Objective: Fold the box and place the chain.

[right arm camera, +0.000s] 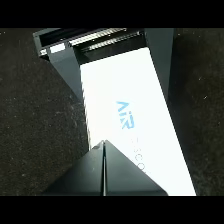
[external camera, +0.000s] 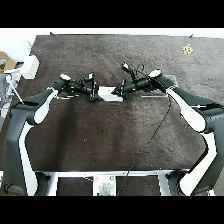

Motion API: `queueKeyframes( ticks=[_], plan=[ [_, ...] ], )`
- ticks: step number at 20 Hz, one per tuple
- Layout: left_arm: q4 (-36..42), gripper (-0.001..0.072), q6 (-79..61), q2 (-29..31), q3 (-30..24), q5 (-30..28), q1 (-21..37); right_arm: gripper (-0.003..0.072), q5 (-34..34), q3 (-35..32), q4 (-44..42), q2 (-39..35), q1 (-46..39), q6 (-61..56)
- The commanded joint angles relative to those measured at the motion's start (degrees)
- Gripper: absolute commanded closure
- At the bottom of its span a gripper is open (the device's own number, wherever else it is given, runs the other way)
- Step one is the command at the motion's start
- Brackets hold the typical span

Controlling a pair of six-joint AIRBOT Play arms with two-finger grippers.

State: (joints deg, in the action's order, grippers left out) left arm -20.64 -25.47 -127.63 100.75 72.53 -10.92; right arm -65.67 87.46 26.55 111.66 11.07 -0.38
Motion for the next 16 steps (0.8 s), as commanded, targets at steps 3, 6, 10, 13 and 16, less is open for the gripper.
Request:
queueKeyframes(
  ticks=[3,6,10,13,16],
  plan=[
    [0.11,0.0547,-0.02,0.02,0.02,0.02,0.02,0.0679,2.14,0.0,5.68,0.39,0.07,-3.32],
    [0.11,0.0547,0.0,0.02,0.02,0.0,0.02,0.0679,2.01,0.02,5.81,0.33,0.0,-3.3],
    [0.11,0.0547,0.0,0.02,0.02,0.02,0.02,0.0681,2.45,0.02,-0.35,-4.28,0.0,0.04],
    [0.11,0.0547,0.0,0.02,0.02,0.02,0.02,0.0682,5.81,-0.02,-4.74,-12.13,0.0,0.17],
    [0.11,0.0547,-0.02,0.02,0.02,0.02,0.02,0.0682,8.31,-0.22,-4.17,-21.68,-0.02,-5.09]
  ],
)
